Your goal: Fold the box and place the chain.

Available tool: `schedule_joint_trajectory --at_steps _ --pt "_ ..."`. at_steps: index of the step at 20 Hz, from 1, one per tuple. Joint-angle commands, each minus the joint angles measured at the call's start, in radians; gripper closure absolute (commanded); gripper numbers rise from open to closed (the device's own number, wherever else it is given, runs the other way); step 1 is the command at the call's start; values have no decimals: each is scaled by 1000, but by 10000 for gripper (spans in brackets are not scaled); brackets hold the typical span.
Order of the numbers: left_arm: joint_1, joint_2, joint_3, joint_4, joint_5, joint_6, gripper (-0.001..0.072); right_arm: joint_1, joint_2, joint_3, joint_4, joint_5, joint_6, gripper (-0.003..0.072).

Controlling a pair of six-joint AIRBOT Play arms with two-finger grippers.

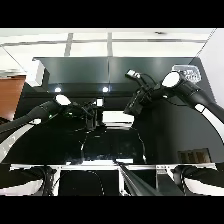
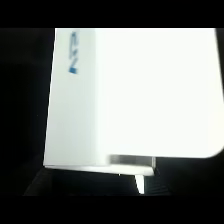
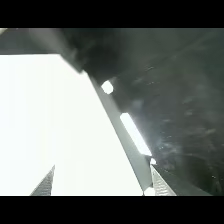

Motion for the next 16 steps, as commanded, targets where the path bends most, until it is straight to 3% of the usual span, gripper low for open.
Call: schedule_joint_trajectory --at_steps 1,8,13,14,15,16 --pt "0 -1 1 0 0 0 250 42 -5 -2 -50 66 -102 -34" --pt "0 -1 1 0 0 0 250 63 -1 -2 -50 91 -139 -34" --pt "0 -1 1 0 0 0 250 63 -1 -2 -80 40 -133 -34" --pt "0 -1 1 0 0 0 250 63 -1 -2 -79 36 -130 51" --pt "0 -1 1 0 0 0 250 63 -1 -2 -79 39 -128 237" --pt "0 -1 1 1 0 0 250 63 -1 -2 -79 42 -121 245"
